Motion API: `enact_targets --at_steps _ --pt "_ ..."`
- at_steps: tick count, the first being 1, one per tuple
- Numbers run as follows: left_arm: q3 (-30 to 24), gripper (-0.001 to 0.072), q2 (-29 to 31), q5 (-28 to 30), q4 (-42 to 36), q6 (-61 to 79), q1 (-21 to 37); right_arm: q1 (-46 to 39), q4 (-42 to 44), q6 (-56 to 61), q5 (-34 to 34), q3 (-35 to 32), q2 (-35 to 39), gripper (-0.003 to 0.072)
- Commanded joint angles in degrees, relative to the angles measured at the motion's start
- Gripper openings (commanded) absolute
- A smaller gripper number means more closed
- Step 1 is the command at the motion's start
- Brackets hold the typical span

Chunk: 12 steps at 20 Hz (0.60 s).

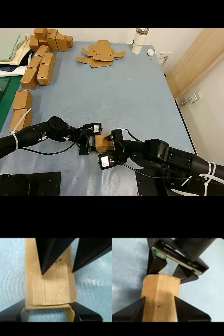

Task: Fold the box.

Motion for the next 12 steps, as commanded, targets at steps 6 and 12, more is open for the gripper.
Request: enact_targets --at_steps 6,12 --pt "0.04 0.0514 0.0 -0.02 0.0 0.0 -0.02 0.11 -3.58 6.32 -0.96 0.04 -2.23 0.0565" --pt "0.04 0.0514 0.0 0.02 0.0 0.02 -0.02 0.15 -6.25 6.34 -0.83 0.07 -2.12 0.0441"
